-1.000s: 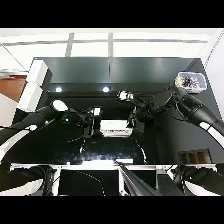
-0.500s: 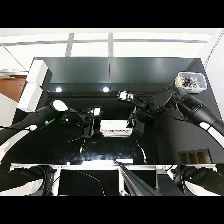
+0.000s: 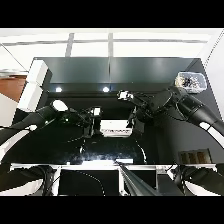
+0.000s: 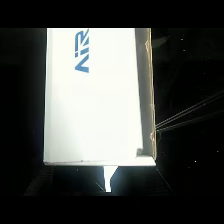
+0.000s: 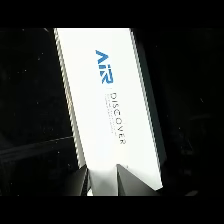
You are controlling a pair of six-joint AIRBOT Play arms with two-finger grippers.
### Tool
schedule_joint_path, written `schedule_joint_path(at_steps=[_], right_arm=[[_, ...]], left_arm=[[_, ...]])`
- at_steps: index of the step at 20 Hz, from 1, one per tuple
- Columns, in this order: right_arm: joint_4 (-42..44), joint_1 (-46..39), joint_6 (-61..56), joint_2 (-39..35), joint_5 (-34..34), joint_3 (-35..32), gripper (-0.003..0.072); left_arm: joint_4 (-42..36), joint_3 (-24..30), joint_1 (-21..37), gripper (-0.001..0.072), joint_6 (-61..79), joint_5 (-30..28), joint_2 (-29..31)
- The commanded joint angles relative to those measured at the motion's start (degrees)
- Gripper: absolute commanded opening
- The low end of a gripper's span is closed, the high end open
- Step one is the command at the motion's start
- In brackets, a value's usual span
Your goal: Fold the box and place the chain.
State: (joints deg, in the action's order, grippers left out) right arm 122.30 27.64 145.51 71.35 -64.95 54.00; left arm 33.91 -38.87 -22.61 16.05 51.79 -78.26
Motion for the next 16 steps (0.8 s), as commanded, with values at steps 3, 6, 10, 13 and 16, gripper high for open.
schedule_joint_path(at_steps=[3, 6, 10, 13, 16], right_arm=[[0.1, 0.0, -0.5, 0.0, 0.3, 0.0, 0.0207], [0.1, 0.0, -0.6, 0.0, 0.3, 0.0, 0.0207], [0.1, 0.0, -1.1, 0.0, 0.3, 0.0, 0.0208], [0.1, 0.0, -1.4, 0.0, 0.3, 0.0, 0.0209], [-0.1, 0.0, -1.8, 0.0, 0.2, 0.0, 0.0208]], left_arm=[[0.1, 0.0, 0.0, 0.0486, 0.0, 0.0, 0.0], [0.1, 0.0, 0.0, 0.0485, 0.0, 0.0, 0.0], [0.1, 0.0, 0.0, 0.0486, 0.0, 0.0, 0.0], [0.1, 0.0, 0.0, 0.0486, 0.0, 0.0, 0.0], [0.1, 0.0, 0.0, 0.0486, 0.0, 0.0, 0.0]])
